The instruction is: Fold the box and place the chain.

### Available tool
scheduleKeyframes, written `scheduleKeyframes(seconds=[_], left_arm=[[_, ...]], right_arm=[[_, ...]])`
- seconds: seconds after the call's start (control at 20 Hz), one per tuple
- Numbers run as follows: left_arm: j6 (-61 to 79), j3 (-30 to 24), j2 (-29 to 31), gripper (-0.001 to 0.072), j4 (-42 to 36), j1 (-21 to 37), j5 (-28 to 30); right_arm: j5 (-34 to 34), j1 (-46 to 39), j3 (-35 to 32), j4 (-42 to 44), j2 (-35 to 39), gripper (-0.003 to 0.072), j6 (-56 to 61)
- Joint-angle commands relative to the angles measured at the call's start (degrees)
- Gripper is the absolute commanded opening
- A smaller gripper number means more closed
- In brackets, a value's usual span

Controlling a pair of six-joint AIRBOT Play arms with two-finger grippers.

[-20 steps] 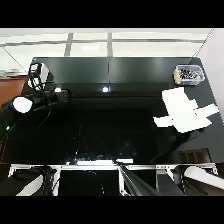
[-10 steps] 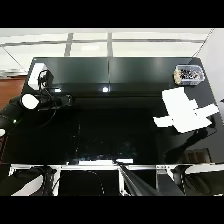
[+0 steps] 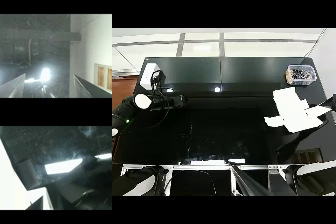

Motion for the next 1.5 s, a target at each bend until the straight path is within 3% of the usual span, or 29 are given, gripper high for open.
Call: scheduleKeyframes(seconds=[0.0,0.25,0.45,0.55,0.7,0.9,1.2,1.3,1.45], left_arm=[[0.02,0.02,-0.02,0.0705,0.00,-0.02,0.00],[0.00,0.02,-0.02,0.0705,-0.07,-0.02,-0.11],[0.02,0.00,-0.11,0.0704,-0.07,-0.02,0.24],[0.02,0.00,-0.39,0.0705,-0.44,-0.02,0.39],[0.02,0.00,-0.70,0.0705,-1.18,-0.09,0.11],[1.99,0.00,-0.72,0.0705,-2.60,-3.02,1.46],[4.81,1.18,-3.17,0.0705,-9.75,-6.80,2.73],[12.26,4.33,-7.08,0.0705,-20.02,-5.35,-2.51],[29.53,10.16,-16.98,0.0705,-39.41,-2.60,-17.59]], right_arm=[[2.67,0.35,0.11,-0.79,2.32,0.0012,-0.04],[1.16,1.86,-6.75,7.82,13.68,0.0011,-0.02],[-7.32,6.67,-22.25,13.25,29.86,0.0010,-0.04],[-15.80,11.34,-33.79,15.06,39.74,0.0011,-0.81],[-31.47,21.29,-53.22,25.83,54.77,0.0011,-3.30],[-51.17,39.23,-70.99,39.04,66.23,0.0011,-4.22],[-64.78,61.92,-76.96,40.26,66.62,0.0011,-3.21],[-68.52,65.00,-77.50,40.26,66.62,0.0012,-1.11],[-68.39,65.75,-77.50,40.28,66.62,0.0012,-0.79]])
